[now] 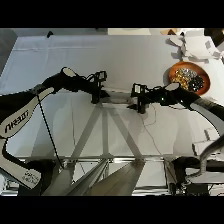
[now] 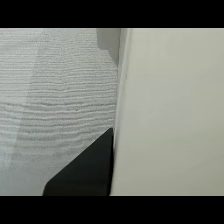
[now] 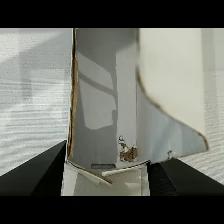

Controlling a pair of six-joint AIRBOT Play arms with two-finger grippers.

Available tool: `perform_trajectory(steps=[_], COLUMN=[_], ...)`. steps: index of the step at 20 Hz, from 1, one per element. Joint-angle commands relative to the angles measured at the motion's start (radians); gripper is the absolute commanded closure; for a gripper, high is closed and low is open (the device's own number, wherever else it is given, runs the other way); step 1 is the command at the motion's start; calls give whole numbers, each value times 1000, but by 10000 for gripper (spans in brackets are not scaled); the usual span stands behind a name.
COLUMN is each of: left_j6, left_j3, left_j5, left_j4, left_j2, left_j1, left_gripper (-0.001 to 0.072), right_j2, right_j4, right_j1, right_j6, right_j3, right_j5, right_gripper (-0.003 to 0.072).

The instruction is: Fold the box and place the chain.

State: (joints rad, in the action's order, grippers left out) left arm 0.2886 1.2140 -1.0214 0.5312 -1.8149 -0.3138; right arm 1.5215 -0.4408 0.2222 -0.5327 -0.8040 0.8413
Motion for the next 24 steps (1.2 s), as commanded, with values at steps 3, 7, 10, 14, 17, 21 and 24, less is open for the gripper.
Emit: perform_trajectory(steps=[3,7,10,14,17,21,24], left_j6=[0,0,0,0,0,0,0], left_j3=[0,0,0,0,0,0,0], left_j5=[0,0,0,0,0,-14,-26], left_j4=[0,0,0,0,0,0,0], left_j2=[-1,-1,-1,-1,-1,-1,-1], left_j1=[0,0,0,0,0,0,0], left_gripper=[697,697,697,697,697,697,697], right_j2=[1,1,1,1,1,1,1], right_j4=[0,0,0,0,0,0,0], right_j1=[1,1,1,1,1,1,1], right_j6=[1,0,0,0,1,0,0], right_j3=[0,0,0,0,0,0,0], right_j5=[0,0,0,0,0,0,0], right_gripper=[188,188,188,188,188,188,188])
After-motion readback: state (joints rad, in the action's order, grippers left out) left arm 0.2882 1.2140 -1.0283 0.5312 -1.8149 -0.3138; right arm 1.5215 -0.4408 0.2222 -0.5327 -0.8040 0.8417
